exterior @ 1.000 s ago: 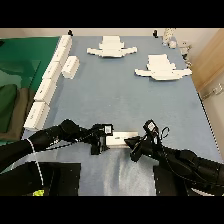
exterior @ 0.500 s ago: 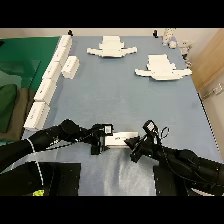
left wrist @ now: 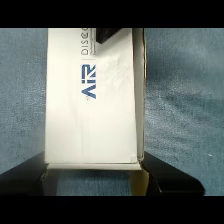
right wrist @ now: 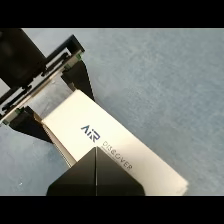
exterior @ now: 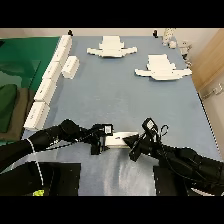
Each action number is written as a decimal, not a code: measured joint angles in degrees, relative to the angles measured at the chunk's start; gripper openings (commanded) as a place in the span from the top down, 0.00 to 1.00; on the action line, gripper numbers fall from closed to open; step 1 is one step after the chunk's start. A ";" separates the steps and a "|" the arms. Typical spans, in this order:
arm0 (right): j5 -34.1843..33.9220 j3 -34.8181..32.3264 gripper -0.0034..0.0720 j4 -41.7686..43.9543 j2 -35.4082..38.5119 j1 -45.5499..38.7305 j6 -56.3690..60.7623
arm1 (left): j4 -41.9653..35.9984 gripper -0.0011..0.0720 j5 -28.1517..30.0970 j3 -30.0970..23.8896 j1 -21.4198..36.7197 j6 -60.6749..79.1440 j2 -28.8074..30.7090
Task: Fold the box.
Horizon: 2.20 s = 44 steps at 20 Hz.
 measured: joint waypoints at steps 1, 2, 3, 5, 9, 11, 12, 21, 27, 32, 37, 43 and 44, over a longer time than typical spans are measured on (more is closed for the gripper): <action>0.13 0.11 0.95 -0.37 0.61 0.00 0.00 | 0.00 0.36 0.00 0.00 0.00 0.00 0.00; 0.31 0.20 0.95 -0.72 1.25 0.00 -0.02 | 0.00 0.36 0.00 0.00 0.00 0.00 0.00; 0.61 0.26 0.95 -1.18 1.86 0.00 -0.04 | 0.00 0.36 0.02 0.00 0.00 0.00 0.00; 0.66 0.39 0.95 -2.45 2.62 0.00 -0.07 | 0.00 0.36 0.02 0.00 0.00 0.00 0.00; -3.69 2.32 0.95 -6.10 3.19 -1.70 -0.07 | 0.00 0.36 0.04 0.00 0.00 0.00 0.00; -8.26 4.42 0.95 -8.70 3.28 -4.13 -0.07 | 0.00 0.36 0.04 0.00 0.00 0.00 0.00; -10.95 5.90 0.95 -10.32 3.32 -5.95 -0.07 | 0.00 0.36 0.04 0.00 0.00 -0.02 0.00; -34.62 23.08 0.95 -16.87 -2.56 -26.45 -0.04 | 0.00 0.36 0.04 0.00 0.00 -0.02 0.00; -45.33 34.36 0.95 -17.64 -17.55 -33.53 1.70 | 0.00 0.36 0.04 0.00 0.00 -0.02 0.00; -49.96 41.53 0.95 -21.77 -27.50 -35.39 9.60 | 0.00 0.36 0.04 0.00 0.00 -0.04 0.00; -51.10 44.33 0.95 -26.03 -30.49 -35.74 16.28 | 0.00 0.36 0.04 0.00 0.00 -0.02 0.00; -51.58 44.94 0.95 -27.34 -31.10 -35.78 18.14 | 0.00 0.36 0.04 0.00 0.00 -0.02 0.00; -51.65 45.00 0.95 -27.41 -31.15 -35.78 18.25 | 0.00 0.36 0.07 0.00 0.00 -0.02 0.00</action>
